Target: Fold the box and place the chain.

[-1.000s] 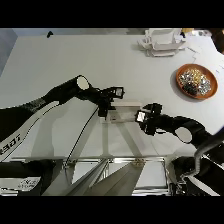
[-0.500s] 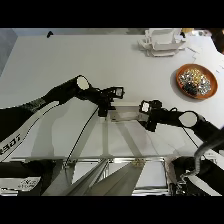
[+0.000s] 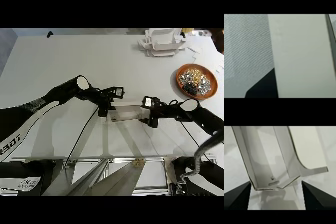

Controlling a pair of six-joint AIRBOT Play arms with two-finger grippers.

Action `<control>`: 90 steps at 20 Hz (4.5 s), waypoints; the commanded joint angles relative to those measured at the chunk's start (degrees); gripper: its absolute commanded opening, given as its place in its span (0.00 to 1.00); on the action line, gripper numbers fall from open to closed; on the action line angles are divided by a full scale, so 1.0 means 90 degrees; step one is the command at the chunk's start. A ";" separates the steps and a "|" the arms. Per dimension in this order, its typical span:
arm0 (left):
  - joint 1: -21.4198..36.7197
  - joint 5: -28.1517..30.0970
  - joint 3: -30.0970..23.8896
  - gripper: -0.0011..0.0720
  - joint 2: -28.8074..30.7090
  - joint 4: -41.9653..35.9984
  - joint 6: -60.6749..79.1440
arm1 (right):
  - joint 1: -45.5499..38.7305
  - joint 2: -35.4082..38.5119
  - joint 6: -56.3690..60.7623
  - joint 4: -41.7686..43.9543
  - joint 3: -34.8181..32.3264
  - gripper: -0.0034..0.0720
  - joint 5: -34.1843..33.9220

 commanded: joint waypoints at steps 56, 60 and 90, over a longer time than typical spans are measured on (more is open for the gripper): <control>-0.0002 0.0002 -0.0002 0.03 -0.0002 0.0000 0.0002 | -0.0151 -0.1817 -0.1389 0.0646 0.0401 0.58 0.0947; -0.0002 0.0000 -0.0002 0.03 -0.0002 0.0002 0.0002 | -0.0151 -0.1817 -0.1389 0.0648 0.0401 0.58 0.0945; 0.0124 -0.1712 -0.0002 0.03 0.2239 0.2300 -0.3262 | -0.0151 -0.1814 -0.1389 0.0646 0.0401 0.58 0.0945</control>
